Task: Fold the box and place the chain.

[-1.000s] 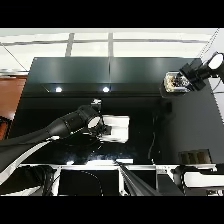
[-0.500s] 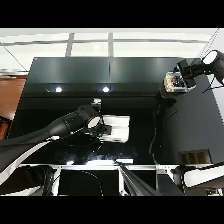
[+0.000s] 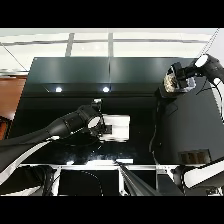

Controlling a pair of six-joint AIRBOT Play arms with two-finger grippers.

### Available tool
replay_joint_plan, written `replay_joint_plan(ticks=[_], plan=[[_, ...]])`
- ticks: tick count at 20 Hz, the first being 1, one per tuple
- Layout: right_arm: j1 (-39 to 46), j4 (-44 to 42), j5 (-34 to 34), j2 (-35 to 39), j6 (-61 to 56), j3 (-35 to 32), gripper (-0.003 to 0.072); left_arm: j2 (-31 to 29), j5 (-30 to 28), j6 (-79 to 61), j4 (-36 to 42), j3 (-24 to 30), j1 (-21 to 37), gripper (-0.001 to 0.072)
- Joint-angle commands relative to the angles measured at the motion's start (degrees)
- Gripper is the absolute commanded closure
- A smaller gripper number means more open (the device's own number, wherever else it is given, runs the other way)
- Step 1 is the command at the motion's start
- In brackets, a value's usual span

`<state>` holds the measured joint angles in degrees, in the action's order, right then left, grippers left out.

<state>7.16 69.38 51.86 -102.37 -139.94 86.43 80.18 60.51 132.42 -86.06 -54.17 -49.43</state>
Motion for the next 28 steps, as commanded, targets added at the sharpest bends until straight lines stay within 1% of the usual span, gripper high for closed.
replay_joint_plan(ticks=[1,2,3,4,5,6,10,14,17,20,24,26,28], plan=[[-0.61,-0.09,-0.04,-1.11,1.60,-0.02,0.0210,-0.04,-0.24,0.00,-0.02,-0.04,0.00,0.0683],[-0.61,0.33,-0.04,-1.09,2.16,-0.02,0.0261,-0.04,-0.24,0.00,-0.02,-0.04,0.00,0.0683],[-0.57,0.24,0.02,-1.09,3.63,-0.02,0.0352,-0.04,-0.24,0.00,-0.02,-0.04,0.00,0.0683],[-0.57,0.24,0.28,-1.09,5.73,-0.02,0.0483,-0.04,-0.26,0.00,-0.02,-0.04,0.00,0.0683],[-0.55,0.04,0.79,-0.96,8.66,-0.02,0.0646,-0.04,-0.26,0.00,-0.02,-0.04,0.00,0.0683],[-0.55,-0.07,1.11,-0.68,11.26,-0.02,0.0677,-0.04,-0.22,0.00,-0.02,-0.04,0.00,0.0683],[0.57,-0.15,3.26,3.72,23.65,0.00,0.0680,-0.04,-0.26,0.00,-0.02,-0.04,0.00,0.0683],[1.07,-0.39,4.07,12.98,37.44,0.11,0.0684,-0.04,-0.26,0.00,-0.02,-0.04,0.00,0.0683],[1.05,-0.42,4.61,20.87,41.66,2.23,0.0684,-0.04,-0.24,0.00,0.00,-0.04,0.00,0.0683],[1.05,-0.48,6.99,26.29,43.43,7.48,0.0685,-0.04,-0.22,0.00,-0.02,-0.04,0.00,0.0683],[1.05,-0.61,12.28,31.17,46.45,15.26,0.0685,-0.04,-0.26,0.00,0.00,-0.04,0.00,0.0683],[1.05,-2.16,15.30,34.23,49.33,16.94,0.0685,-0.04,-0.26,0.00,0.00,-0.04,0.00,0.0683],[1.03,-3.98,22.40,37.73,52.22,16.92,0.0684,-0.04,-0.24,0.00,0.00,-0.04,0.00,0.0683]])
